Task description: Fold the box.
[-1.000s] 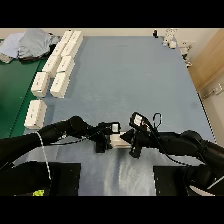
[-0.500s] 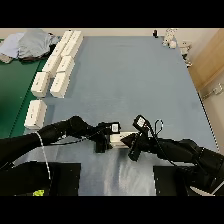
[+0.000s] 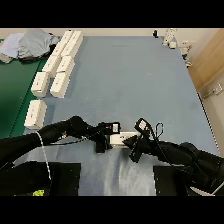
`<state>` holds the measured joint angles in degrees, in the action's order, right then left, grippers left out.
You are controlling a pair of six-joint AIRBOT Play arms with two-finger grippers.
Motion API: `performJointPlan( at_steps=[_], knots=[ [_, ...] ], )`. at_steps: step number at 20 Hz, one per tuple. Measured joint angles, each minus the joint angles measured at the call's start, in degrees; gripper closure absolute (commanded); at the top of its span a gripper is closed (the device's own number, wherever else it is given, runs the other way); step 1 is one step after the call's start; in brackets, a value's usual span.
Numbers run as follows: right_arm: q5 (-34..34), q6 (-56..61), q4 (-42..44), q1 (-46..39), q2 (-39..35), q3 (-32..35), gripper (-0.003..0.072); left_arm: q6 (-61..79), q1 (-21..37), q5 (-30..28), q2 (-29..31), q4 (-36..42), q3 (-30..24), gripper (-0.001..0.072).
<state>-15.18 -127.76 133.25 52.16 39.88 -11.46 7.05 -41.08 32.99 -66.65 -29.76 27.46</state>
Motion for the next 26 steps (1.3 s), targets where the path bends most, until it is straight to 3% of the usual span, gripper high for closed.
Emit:
performJointPlan(
  at_steps=[26],
  knots=[
    [0.8, 0.5, -1.7, -0.7, -6.6, 4.0, 0.0681, 0.0, 0.0, 0.0, 0.0, 0.0, 0.0, 0.029]
  ],
)
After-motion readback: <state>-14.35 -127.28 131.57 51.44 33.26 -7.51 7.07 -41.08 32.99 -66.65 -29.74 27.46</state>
